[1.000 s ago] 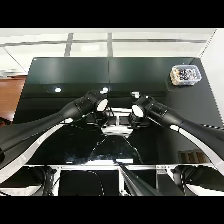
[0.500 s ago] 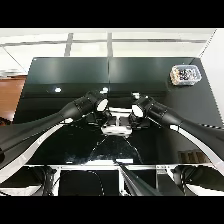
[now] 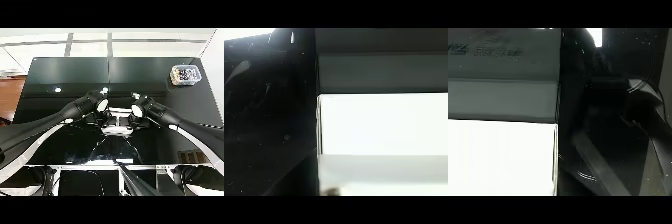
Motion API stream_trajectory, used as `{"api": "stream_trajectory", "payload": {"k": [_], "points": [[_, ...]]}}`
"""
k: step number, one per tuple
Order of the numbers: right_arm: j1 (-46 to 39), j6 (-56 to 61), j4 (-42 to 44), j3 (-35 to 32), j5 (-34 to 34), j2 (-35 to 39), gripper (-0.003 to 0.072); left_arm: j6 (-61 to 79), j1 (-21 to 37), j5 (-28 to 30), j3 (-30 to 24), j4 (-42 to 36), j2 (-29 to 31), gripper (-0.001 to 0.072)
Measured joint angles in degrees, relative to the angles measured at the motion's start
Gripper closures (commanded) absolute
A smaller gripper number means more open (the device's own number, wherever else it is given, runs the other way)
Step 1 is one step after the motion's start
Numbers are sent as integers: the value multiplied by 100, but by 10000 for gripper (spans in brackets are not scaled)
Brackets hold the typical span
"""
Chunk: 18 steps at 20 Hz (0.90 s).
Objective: Fold the box and place the chain.
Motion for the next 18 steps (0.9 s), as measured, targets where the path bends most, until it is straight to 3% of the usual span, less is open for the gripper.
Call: {"api": "stream_trajectory", "payload": {"k": [6, 10, 14, 16, 17, 18], "points": [[0, -240, -136, 243, 402, 232, 430, 0, 0, 11, 0, 4, 0, 685], [0, -575, -664, 308, 999, 1108, 430, 0, 0, 26, 0, 2, 0, 685], [-68, -715, -2599, 177, 1711, 2122, 430, 0, 0, 24, 0, 2, 0, 685], [-354, -737, -3665, -114, 1652, 2398, 428, 0, 0, 24, 0, 2, 0, 685], [-595, -726, -4011, -321, 1370, 2483, 301, 0, 0, 24, 0, 2, 0, 685], [-890, -623, -4236, -557, 949, 2533, -34, 0, 0, 24, 0, 2, 0, 685]]}}
